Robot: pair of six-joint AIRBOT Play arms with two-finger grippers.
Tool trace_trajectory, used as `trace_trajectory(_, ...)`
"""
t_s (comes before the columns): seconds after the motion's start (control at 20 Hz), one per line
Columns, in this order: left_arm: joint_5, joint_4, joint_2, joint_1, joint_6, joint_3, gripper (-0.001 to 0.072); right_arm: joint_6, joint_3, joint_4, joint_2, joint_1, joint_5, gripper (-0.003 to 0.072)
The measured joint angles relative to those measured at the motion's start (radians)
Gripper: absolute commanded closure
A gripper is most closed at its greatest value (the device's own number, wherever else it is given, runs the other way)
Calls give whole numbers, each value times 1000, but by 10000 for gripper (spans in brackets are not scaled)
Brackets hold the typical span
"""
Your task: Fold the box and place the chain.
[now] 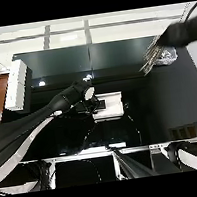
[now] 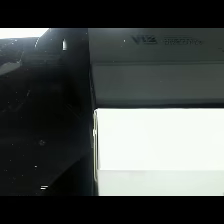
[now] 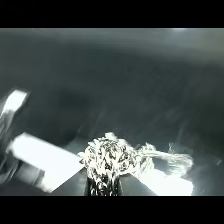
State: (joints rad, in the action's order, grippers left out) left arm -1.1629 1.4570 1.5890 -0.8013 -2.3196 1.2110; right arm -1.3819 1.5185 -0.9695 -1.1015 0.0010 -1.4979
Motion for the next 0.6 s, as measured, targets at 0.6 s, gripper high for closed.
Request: trace_trajectory(0.6, 0, 0, 0, 0, 0, 0, 684, 14, -412, 117, 82, 354, 69, 676)
